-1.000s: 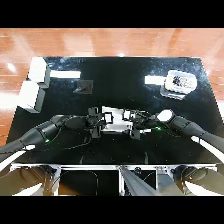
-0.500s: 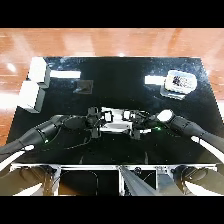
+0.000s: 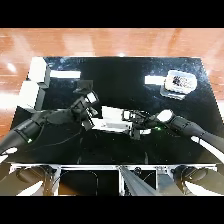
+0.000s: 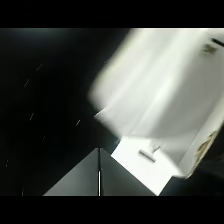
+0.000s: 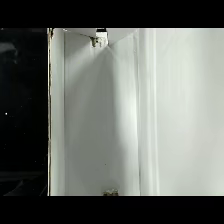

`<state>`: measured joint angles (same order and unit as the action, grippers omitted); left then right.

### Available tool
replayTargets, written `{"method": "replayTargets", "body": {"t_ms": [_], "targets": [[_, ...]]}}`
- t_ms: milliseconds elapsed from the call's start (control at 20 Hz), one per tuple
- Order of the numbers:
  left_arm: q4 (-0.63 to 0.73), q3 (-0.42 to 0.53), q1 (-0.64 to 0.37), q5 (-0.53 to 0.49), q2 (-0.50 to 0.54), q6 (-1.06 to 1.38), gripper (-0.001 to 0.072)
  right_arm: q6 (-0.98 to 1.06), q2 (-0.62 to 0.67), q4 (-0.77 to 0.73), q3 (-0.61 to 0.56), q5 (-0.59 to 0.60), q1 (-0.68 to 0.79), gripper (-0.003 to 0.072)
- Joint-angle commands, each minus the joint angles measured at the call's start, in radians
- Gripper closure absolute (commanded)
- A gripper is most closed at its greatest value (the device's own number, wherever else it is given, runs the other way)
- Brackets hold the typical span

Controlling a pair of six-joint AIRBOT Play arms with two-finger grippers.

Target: Fold the box and place the chain.

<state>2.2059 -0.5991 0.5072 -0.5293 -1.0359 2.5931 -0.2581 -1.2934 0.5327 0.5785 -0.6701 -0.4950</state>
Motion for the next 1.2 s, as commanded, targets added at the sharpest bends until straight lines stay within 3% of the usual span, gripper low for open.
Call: {"method": "replayTargets", "body": {"t_ms": [0, 150, 250, 350, 550, 700, 900, 1150], "targets": [[-0.006, 0.002, -0.13, -0.119, 0.025, -0.269, 0.0688, 0.001, -0.001, 0.0, 0.001, 0.001, 0.001, 0.0142], [-0.005, 0.002, -0.293, -0.303, 0.008, -0.542, 0.0687, 0.001, -0.001, 0.0, 0.001, 0.001, 0.001, 0.0142], [-0.006, 0.002, -0.385, -0.415, -0.012, -0.563, 0.0687, 0.0, -0.001, 0.0, 0.001, 0.001, 0.001, 0.0141], [-0.005, 0.002, -0.448, -0.451, -0.031, -0.559, 0.0687, 0.0, -0.001, 0.0, 0.001, 0.001, 0.001, 0.0141], [0.019, 0.002, -0.455, -0.424, -0.102, -0.609, 0.0687, 0.001, -0.001, 0.0, 0.001, 0.001, 0.001, 0.0142], [0.09, 0.002, -0.455, -0.497, -0.202, -0.649, 0.0688, 0.001, -0.001, 0.0, 0.001, 0.001, 0.001, 0.0142], [0.211, 0.002, -0.454, -0.507, -0.284, -0.603, 0.0687, 0.001, -0.001, 0.0, 0.001, 0.001, 0.001, 0.0142], [0.246, 0.001, -0.367, -0.426, -0.32, -0.592, 0.0687, 0.001, -0.001, 0.0, 0.001, 0.002, 0.001, 0.0142]]}}
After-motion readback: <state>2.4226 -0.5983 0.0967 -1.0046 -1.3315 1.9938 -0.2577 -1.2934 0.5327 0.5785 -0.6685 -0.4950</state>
